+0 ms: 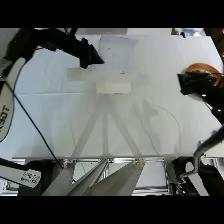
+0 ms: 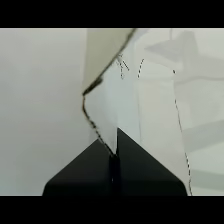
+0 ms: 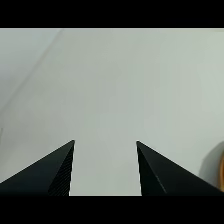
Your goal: Fold the box and place the chain.
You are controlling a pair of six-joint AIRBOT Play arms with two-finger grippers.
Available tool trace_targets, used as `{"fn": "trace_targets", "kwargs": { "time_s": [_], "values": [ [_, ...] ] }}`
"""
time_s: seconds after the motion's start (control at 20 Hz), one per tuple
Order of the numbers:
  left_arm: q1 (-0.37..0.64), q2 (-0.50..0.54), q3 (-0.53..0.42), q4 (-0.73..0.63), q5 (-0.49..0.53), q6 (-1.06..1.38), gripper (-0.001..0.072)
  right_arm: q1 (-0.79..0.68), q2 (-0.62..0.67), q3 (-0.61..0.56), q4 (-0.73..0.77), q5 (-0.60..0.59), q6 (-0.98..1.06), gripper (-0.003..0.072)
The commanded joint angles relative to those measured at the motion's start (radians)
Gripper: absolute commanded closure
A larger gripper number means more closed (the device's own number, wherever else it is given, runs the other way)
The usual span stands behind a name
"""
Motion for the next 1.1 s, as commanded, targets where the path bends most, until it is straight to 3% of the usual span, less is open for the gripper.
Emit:
{"fn": "trace_targets", "kwargs": {
  "time_s": [0.0,0.1,0.3,0.4,0.7,1.05],
  "values": [
    [0.010,0.087,-0.057,0.026,-0.094,-0.060,0.0708,-0.091,0.087,0.001,-0.134,0.009,0.135,0.0285],
    [0.008,0.116,-0.169,-0.025,-0.072,-0.013,0.0708,-0.126,0.091,0.000,-0.183,0.050,0.163,0.0285],
    [0.005,0.120,-0.411,-0.198,0.112,0.181,0.0706,-0.145,0.091,0.000,-0.239,0.098,0.163,0.0285],
    [0.000,0.088,-0.483,-0.221,0.168,0.223,0.0707,-0.145,0.091,0.000,-0.239,0.098,0.163,0.0285],
    [-0.059,-0.072,-0.491,-0.215,0.168,0.425,0.0705,-0.145,0.091,0.000,-0.239,0.099,0.163,0.0285],
    [-0.125,-0.095,-0.491,-0.223,0.293,0.585,0.0703,-0.145,0.091,0.000,-0.238,0.099,0.163,0.0286]
  ]
}}
